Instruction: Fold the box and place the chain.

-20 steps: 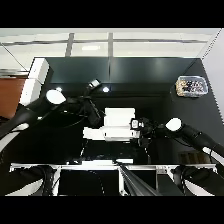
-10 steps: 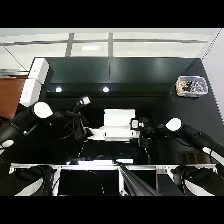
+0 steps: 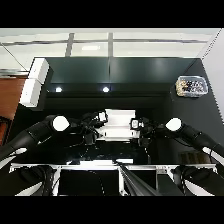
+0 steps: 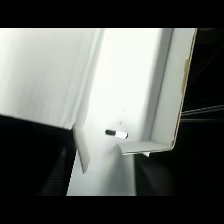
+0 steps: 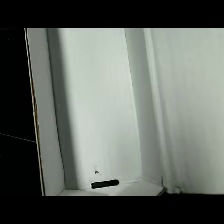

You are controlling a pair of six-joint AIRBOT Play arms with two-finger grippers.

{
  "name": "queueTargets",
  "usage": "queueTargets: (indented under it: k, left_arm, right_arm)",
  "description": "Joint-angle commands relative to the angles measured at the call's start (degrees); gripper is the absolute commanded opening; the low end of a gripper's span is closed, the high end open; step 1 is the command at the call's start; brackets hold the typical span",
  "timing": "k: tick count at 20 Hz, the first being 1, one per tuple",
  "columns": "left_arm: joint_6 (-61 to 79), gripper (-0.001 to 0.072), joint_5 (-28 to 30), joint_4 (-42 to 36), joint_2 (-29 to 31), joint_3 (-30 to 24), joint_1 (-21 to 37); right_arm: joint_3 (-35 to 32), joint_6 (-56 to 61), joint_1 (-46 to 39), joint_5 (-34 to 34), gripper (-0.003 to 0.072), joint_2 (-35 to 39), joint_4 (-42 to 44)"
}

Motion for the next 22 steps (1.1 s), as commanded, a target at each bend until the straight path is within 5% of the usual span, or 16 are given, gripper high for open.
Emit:
queueTargets:
  k: [1, 5, 20, 21, 22]
  left_arm:
    - [0.52, 0.0381, 0.66, -4.26, -0.74, -0.04, -1.36]
    - [0.55, 0.0214, -0.31, -6.88, -1.03, -0.04, -1.33]
    - [5.99, 0.017, 1.62, -15.08, -6.6, -0.04, -1.42]
    - [5.99, 0.0192, 1.99, -15.08, -6.6, -0.04, -1.42]
    - [5.99, 0.0313, 2.64, -15.08, -6.6, -0.04, -1.44]
  right_arm:
    - [0.07, 0.0, 0.02, 0.04, 0.0161, 0.0, 0.0]
    - [0.07, 0.0, 0.02, 0.04, 0.0161, 0.0, 0.0]
    - [0.07, 0.0, 0.02, 0.04, 0.0161, 0.0, 0.0]
    - [0.07, 0.0, 0.02, 0.02, 0.0161, 0.0, 0.0]
    - [0.07, 0.0, 0.02, 0.04, 0.0161, 0.0, 0.0]
